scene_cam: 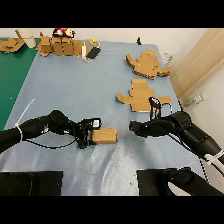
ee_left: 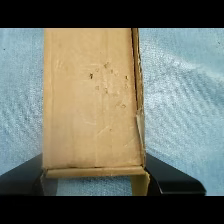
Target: Fold the box.
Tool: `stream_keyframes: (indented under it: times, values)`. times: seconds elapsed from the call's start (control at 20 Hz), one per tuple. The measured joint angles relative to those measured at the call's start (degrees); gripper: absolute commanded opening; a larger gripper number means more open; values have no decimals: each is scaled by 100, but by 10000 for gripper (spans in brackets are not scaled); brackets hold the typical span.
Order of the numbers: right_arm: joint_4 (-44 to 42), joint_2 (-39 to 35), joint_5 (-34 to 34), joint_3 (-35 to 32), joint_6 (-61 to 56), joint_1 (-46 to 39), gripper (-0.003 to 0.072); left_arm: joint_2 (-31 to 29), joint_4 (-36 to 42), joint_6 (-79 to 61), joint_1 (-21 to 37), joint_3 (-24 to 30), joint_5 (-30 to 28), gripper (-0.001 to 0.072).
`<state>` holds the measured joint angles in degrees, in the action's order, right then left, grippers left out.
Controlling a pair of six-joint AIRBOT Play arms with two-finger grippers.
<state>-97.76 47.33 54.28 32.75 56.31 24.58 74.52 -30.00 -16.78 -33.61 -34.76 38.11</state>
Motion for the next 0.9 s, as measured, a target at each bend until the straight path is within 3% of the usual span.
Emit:
stream_keyframes:
  times: [0.45,0.7,0.9]
  values:
    - [-107,48,-317,13,-37,-15,3,-623,-120,1714,345,0,-190,530]
    - [-120,48,-450,13,-37,-15,2,-844,-415,2822,1375,-20,-1141,530]
    - [-122,55,-485,13,-37,-15,3,-595,-492,3195,2468,-348,-1709,530]
